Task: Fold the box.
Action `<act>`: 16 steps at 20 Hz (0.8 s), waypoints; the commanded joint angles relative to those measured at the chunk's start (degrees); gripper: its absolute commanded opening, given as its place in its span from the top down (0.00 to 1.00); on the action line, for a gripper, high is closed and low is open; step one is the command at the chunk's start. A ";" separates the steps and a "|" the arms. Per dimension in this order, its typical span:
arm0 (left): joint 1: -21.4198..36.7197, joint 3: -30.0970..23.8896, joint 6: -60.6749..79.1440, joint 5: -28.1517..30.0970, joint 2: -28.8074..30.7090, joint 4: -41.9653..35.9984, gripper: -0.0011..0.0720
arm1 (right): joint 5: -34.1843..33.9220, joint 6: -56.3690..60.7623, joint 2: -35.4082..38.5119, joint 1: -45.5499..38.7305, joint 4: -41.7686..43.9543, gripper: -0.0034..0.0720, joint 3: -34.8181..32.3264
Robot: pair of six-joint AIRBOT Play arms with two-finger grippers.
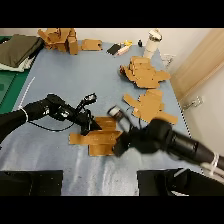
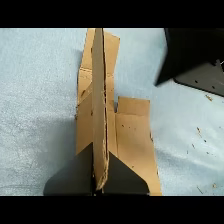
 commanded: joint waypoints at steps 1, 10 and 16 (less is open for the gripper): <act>-0.02 -0.02 0.02 0.13 -0.04 0.22 0.97 | 3.48 5.14 1.42 16.35 -16.13 0.75 -4.74; -0.02 -0.02 0.02 0.15 -0.04 0.22 0.97 | 6.82 -8.96 -9.09 18.75 -21.27 0.34 -6.05; -0.02 -0.02 0.02 0.17 -0.04 0.22 0.97 | 8.87 -8.96 -11.37 18.75 -22.45 0.34 -6.05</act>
